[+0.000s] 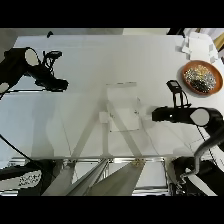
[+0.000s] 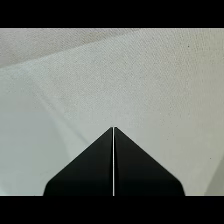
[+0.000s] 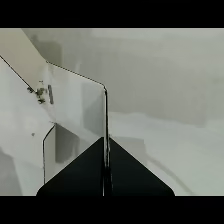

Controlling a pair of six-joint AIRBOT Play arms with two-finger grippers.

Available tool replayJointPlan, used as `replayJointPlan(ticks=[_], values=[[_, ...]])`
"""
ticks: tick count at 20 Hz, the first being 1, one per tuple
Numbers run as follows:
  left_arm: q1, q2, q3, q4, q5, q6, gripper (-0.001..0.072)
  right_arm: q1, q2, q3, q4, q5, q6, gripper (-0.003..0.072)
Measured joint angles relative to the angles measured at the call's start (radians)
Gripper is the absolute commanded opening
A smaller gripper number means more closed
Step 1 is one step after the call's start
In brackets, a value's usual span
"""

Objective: Fold the box and place the chain.

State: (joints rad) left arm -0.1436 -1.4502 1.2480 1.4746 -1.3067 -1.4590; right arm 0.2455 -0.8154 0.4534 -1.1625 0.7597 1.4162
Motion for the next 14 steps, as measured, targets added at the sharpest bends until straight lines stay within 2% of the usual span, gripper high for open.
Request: replayJointPlan(ticks=[6,14], values=[[0.000,0.000,0.000,0.000,0.000,0.000,0.0010,0.216,0.036,-0.049,-0.172,-0.106,0.331,0.0018],[0.000,0.000,0.000,0.000,0.004,0.000,0.0010,0.273,0.042,-0.057,-0.265,-0.130,0.465,0.0019]])
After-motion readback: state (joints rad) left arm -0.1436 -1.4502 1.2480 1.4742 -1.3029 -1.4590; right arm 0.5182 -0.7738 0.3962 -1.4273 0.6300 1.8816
